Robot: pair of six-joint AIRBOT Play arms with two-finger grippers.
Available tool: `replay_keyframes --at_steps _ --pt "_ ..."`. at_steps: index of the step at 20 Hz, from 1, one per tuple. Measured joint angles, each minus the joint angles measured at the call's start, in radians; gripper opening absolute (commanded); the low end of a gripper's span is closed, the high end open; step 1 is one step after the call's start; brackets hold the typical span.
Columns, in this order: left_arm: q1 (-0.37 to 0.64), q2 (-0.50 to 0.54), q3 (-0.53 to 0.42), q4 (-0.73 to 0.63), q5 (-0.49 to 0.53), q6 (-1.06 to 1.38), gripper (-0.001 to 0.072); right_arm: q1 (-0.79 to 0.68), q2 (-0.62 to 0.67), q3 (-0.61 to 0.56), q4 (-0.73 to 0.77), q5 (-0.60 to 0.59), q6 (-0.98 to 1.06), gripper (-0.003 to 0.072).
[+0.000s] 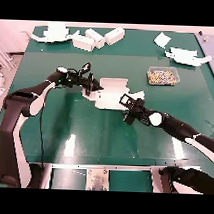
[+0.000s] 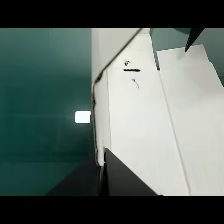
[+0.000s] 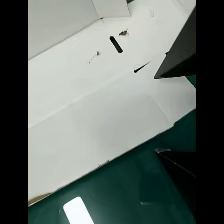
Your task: Fold the box and place the chain.
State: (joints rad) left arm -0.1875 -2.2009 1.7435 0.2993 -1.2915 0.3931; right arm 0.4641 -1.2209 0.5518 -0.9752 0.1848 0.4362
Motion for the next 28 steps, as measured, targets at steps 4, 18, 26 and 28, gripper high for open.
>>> replay_keyframes --at_steps 4,18,26,28 --pt "0.0 0.0 0.0 0.0 0.0 0.0 0.0021 0.001 -0.009 0.008 0.003 -0.037 0.0 0.0537" --pt "0.0 0.0 0.0 0.0 0.0 0.0 0.0021 -0.042 -0.011 0.12 0.045 0.002 -0.155 0.0576" --pt "0.0 0.0 0.0 0.001 0.0 0.0 0.0021 -0.184 -0.078 0.21 0.464 0.218 -0.573 0.062" --pt "0.0 0.0 0.0 0.001 0.0 0.0 0.0021 -0.22 -0.105 0.24 0.532 0.283 -0.648 0.062"
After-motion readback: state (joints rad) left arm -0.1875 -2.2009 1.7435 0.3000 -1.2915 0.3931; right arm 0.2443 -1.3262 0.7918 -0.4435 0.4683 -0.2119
